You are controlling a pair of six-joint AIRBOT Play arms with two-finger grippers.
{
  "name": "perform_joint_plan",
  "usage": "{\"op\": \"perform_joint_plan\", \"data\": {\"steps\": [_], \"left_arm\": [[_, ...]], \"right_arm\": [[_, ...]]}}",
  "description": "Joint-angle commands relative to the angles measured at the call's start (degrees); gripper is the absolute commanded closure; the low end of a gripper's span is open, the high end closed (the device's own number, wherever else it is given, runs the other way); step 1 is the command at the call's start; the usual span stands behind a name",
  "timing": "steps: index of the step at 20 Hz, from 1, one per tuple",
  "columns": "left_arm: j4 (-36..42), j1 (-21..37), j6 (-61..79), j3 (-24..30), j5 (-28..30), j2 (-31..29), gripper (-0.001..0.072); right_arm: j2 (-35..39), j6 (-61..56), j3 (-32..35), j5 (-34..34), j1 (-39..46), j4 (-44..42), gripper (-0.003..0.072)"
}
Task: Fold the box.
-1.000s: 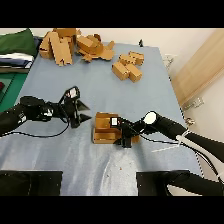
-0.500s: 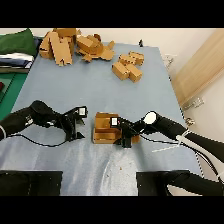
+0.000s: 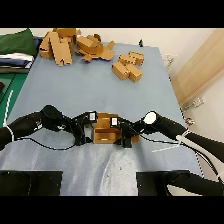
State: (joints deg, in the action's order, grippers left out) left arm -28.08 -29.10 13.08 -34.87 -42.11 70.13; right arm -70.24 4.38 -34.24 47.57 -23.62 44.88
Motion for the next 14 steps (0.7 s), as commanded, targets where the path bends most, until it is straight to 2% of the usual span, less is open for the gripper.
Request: {"op": "perform_joint_plan", "data": {"steps": [1,7,14], "left_arm": [[1.53,-1.64,-0.22,0.04,0.17,0.13,0.0036],[1.11,-1.64,-1.20,0.07,-0.24,0.52,0.0036],[1.55,-1.66,-1.95,-0.26,0.04,4.42,0.0037]], "right_arm": [[-0.04,-0.22,-0.02,-0.04,0.00,-0.13,0.0276],[-0.04,-0.22,-0.02,-0.04,0.00,-0.13,0.0276],[-0.04,-0.22,-0.02,-0.04,0.00,-0.13,0.0276]]}}
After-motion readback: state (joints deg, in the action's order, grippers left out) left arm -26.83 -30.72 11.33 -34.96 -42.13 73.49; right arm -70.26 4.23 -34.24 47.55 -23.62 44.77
